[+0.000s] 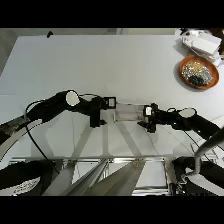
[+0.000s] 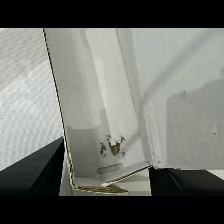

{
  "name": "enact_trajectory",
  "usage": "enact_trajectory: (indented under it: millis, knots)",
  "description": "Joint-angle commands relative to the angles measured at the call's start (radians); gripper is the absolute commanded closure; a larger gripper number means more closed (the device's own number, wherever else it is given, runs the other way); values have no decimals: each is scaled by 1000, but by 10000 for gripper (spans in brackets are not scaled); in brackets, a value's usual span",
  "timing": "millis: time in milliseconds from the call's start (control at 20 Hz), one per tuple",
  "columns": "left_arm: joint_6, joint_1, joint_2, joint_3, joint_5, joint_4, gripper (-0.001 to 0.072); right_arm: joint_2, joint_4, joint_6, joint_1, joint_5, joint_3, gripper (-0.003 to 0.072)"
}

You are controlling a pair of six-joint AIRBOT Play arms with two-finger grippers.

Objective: Fold the box and place the chain.

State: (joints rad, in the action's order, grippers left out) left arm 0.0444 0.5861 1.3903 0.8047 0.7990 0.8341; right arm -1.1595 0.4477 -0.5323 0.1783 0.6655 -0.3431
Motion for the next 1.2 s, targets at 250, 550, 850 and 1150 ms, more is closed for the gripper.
enact_trajectory:
  millis: [250,550,850,1150]
  knots:
    - [-448,-14,98,-32,-51,-301,2,0,0,0,0,0,0,290]
    - [-448,10,100,-32,-47,-355,5,0,0,0,0,0,0,290]
    - [-420,32,146,-32,-81,-419,6,0,0,0,0,0,0,290]
    - [-367,32,146,-32,-87,-436,81,0,0,0,0,0,0,290]
